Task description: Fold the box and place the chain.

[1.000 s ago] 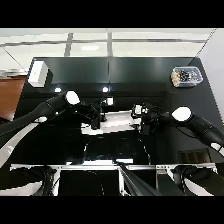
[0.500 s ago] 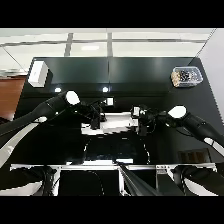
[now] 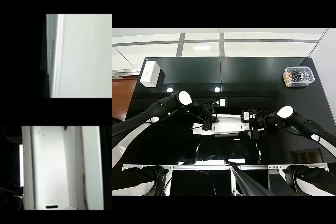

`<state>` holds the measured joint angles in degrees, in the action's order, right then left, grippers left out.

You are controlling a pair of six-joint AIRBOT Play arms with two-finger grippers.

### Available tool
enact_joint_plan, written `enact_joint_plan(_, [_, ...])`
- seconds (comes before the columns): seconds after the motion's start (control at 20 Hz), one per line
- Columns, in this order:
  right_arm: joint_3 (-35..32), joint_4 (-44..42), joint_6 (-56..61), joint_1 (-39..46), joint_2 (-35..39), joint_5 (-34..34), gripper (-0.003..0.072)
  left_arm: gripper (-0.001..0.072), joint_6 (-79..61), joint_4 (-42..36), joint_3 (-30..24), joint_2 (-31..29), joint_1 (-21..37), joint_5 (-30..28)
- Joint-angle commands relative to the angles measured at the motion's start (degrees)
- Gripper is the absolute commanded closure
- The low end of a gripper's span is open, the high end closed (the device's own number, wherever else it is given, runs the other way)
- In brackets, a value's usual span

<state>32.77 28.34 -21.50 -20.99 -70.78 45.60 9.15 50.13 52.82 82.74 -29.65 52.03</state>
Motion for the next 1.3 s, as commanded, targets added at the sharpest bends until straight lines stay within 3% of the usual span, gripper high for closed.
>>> enact_joint_plan(0.0, [0.00,0.94,-0.24,-1.53,-0.22,1.07,0.0067,0.0681,0.11,-0.07,-0.02,0.02,0.00,-0.37])
enact_joint_plan(0.15, [0.00,2.38,0.17,-0.85,-0.26,-1.55,0.0066,0.0681,0.11,-0.07,-0.02,0.02,0.00,-0.37])
enact_joint_plan(1.25, [0.07,4.55,3.13,0.15,-3.17,-3.28,0.0067,0.0681,0.13,-0.09,-0.02,0.02,-0.02,-0.37])
